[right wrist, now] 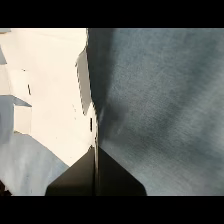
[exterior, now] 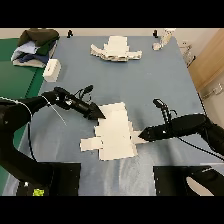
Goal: Fold the box.
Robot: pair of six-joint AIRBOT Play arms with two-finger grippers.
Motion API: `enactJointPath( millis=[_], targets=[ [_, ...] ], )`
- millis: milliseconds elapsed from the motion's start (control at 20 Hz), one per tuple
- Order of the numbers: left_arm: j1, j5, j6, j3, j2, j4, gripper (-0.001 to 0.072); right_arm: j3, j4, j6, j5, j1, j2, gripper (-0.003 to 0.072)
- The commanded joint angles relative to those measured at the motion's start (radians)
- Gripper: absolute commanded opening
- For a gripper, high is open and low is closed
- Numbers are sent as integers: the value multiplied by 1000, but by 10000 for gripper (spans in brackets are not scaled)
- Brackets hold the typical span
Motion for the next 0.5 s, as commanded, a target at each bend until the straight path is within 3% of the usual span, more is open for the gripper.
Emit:
enactJointPath(
  millis=[0, 50, 100, 150, 450],
  targets=[
    [-12, -109, 76, 12, -10, 2, 248, -1, -3, 0, -2, 0, 0, 2],
    [-12, -125, 86, 12, -10, 2, 244, -1, -4, 0, 0, 0, 0, 2],
    [-12, -137, 98, 12, -10, 3, 141, -1, -4, 0, 0, 0, 0, 2],
    [-12, -146, 117, 12, -10, 2, 96, 0, -4, 0, 0, 0, 0, 2],
    [-26, -146, 138, 12, -10, 2, 97, -1, -3, 0, 0, 0, 0, 1]
  ],
)
